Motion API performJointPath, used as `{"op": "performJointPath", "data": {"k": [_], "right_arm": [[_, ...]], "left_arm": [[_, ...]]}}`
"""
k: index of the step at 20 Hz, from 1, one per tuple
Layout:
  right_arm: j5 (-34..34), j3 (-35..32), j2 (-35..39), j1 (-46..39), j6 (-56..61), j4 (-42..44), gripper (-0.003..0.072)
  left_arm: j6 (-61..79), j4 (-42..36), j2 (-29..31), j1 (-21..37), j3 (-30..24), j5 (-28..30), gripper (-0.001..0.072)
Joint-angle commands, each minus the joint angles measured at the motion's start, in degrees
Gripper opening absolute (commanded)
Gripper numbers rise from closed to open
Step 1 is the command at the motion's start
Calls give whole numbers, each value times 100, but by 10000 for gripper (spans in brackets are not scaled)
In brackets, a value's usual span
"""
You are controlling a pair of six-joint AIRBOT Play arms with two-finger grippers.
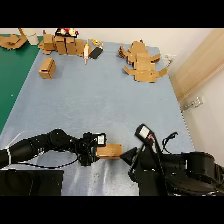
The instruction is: Fold the box.
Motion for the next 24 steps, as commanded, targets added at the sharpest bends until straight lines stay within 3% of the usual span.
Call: {"op": "performJointPath", "data": {"k": [1, 3, 6, 9, 10, 14, 24], "right_arm": [[-127, -422, 188, 2, 3123, 879, 2], [498, -929, -90, 4, 3939, 1705, 2], [2566, -1554, -610, 240, 3611, 3163, 1], [4664, -1591, -1099, 839, 3576, 3032, 1], [5086, -1591, -1294, 879, 3578, 2979, 1], [5993, -1596, -1947, 833, 3576, 2979, 1], [5917, -1749, -1991, 835, 3582, 2981, 1]], "left_arm": [[4, 2, 2, -4, 4, 4, 293], [4, 2, 2, -4, 4, 4, 294], [4, 2, 2, -4, 4, 2, 293], [4, 2, 2, -4, 4, 2, 293], [4, 2, 2, -4, 4, 4, 293], [4, 2, 2, -4, 4, 0, 293], [2, 2, 2, -4, 4, 2, 293]]}}
